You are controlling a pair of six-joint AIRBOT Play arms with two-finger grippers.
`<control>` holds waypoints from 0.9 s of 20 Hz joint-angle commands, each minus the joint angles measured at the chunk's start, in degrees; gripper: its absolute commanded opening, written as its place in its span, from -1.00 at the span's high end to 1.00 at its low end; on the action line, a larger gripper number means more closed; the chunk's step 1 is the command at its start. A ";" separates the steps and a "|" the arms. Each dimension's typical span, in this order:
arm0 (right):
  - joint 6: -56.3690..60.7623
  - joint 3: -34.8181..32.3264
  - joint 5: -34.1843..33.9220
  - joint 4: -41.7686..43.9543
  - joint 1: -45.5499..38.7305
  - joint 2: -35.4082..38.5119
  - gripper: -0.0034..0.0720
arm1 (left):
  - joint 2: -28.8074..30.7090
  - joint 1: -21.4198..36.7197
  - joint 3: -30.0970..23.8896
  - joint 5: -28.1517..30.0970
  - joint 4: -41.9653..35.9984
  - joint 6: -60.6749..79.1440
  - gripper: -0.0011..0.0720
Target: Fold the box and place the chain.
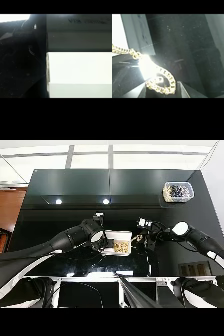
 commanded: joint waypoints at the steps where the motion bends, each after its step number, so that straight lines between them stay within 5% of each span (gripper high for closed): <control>1: 1.46 -0.02 0.04 -0.90 0.07 -0.07 -0.35 | -0.02 0.02 0.00 0.00 0.00 0.02 0.89; 2: 1.60 -0.02 0.04 -0.87 0.07 -0.07 -0.27 | -0.02 0.02 0.00 0.00 0.00 0.02 0.89; 4: 2.14 -0.02 0.15 -0.92 0.07 -0.07 0.59 | -0.02 0.02 0.00 0.00 0.00 0.00 0.89; 5: 2.34 -0.02 0.15 -0.92 0.07 -0.04 0.75 | -0.02 0.02 0.00 0.00 0.00 0.02 0.89; 11: 10.88 2.05 6.49 -3.87 0.04 2.93 0.76 | -0.02 0.02 0.00 0.00 0.00 0.02 0.89; 18: 28.87 14.62 33.79 -5.35 0.04 15.56 0.76 | -0.02 0.02 0.00 0.04 0.02 0.02 0.89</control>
